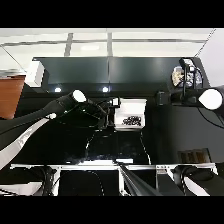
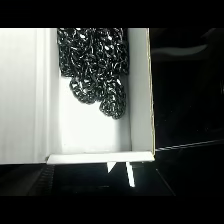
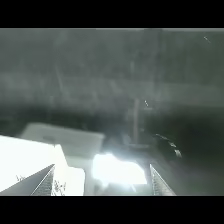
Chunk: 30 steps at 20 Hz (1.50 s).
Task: Fold the box and place the chain.
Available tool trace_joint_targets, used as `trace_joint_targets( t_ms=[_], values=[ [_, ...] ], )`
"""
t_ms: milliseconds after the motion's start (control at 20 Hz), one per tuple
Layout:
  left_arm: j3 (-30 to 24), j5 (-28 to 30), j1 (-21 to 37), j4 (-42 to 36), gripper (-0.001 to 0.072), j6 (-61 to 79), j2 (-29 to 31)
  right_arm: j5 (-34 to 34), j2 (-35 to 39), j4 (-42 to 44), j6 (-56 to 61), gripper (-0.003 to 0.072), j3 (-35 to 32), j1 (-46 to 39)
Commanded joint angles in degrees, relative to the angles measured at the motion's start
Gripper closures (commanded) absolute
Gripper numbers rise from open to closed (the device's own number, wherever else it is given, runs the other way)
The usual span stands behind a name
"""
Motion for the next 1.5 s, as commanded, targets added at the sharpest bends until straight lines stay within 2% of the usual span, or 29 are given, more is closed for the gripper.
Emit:
trace_joint_targets(
  t_ms=[0,150,400,550,700,800,1200,1450],
  values=[
    [0.0,0.8,0.0,0.8,0.0318,-0.1,0.1,-9.4,-6.5,9.0,-4.4,-0.0025,0.1,-2.2],
    [0.0,0.9,0.0,0.8,0.0318,-0.1,0.1,-11.1,-11.3,17.7,-18.2,-0.0024,0.1,-2.3],
    [0.0,0.9,0.0,0.8,0.0318,-0.2,-0.2,-4.6,-12.3,19.3,-45.2,-0.0023,0.1,-2.3],
    [0.0,0.9,0.0,0.8,0.0318,-0.1,-0.3,2.4,-11.7,20.2,-64.2,-0.0023,1.4,-2.3],
    [0.0,0.9,0.0,0.8,0.0318,-0.1,-0.3,13.6,-11.6,24.1,-72.0,-0.0023,4.4,-2.4],
    [0.0,0.8,0.0,0.8,0.0318,-0.2,-0.3,13.7,-11.2,29.0,-74.6,-0.0023,3.9,-2.0],
    [0.0,0.6,0.0,0.8,0.0318,-0.2,-0.3,4.8,-11.4,29.5,-86.9,-0.0023,-5.4,3.2],
    [0.0,0.6,-0.1,0.8,0.0318,-0.1,-0.3,2.1,-11.5,29.8,-89.1,-0.0022,-5.7,5.6]
  ],
)
